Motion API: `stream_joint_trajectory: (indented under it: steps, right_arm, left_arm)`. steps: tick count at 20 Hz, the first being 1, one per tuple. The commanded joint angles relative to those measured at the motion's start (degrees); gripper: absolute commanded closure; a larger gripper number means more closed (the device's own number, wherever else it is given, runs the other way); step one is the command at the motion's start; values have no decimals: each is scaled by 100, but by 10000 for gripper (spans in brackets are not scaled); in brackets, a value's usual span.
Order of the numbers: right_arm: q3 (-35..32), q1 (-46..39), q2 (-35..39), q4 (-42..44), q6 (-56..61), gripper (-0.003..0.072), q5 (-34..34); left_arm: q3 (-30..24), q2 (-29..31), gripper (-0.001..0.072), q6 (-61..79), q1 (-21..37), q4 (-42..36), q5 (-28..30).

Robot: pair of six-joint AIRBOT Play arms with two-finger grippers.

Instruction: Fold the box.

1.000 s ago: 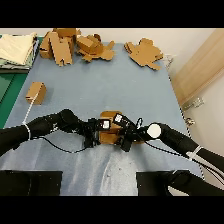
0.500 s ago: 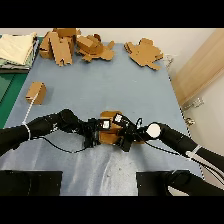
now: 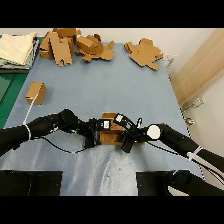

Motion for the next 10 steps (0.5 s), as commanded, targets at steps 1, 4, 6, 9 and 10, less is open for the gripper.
stream_joint_trajectory:
  steps: [1, 4, 6, 9, 10]
  right_arm:
    - [4, -7, 238, -667, 944, 676, 271]
    - [2, -9, 772, -1141, 1845, 683, 518]
    - [2, -15, 1298, -1342, 2590, 683, 575]
    - [2, -107, 2098, -2184, 3901, 683, 1038]
    - [2, -184, 2302, -2723, 4531, 683, 1388]
  left_arm:
    - [2, -2, 419, 11, 2, 22, -9]
    - [2, -2, 419, 11, 2, 22, -11]
    - [2, -2, 420, 11, 2, 22, -9]
    - [2, -2, 419, 11, 2, 22, -9]
    - [2, -2, 419, 11, 2, 22, -9]
